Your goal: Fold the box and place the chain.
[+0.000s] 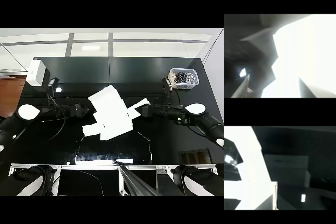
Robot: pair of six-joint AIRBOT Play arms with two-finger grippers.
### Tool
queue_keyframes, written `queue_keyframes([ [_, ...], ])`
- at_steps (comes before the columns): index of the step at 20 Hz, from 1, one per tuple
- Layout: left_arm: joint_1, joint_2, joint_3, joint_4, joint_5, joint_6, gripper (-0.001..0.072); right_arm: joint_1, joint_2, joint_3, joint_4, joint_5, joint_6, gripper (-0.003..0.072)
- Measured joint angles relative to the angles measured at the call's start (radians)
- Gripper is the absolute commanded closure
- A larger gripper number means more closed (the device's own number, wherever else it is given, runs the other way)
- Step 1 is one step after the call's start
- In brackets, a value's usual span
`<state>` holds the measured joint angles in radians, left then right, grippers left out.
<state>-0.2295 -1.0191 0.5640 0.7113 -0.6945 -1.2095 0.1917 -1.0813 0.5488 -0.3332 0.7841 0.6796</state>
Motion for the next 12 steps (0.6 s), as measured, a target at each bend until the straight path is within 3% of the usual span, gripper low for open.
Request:
queue_keyframes([
  [6, 0.029, -0.223, 0.008, -0.383, -0.058, 0.372, 0.0, 0.034, 0.006, -0.005, 0.001, -0.014, -0.004, 0.0646],
  [12, 0.034, -0.379, 0.057, -0.499, -0.165, 0.591, 0.0002, 0.039, 0.006, -0.005, 0.0, 0.006, -0.005, 0.0646],
])
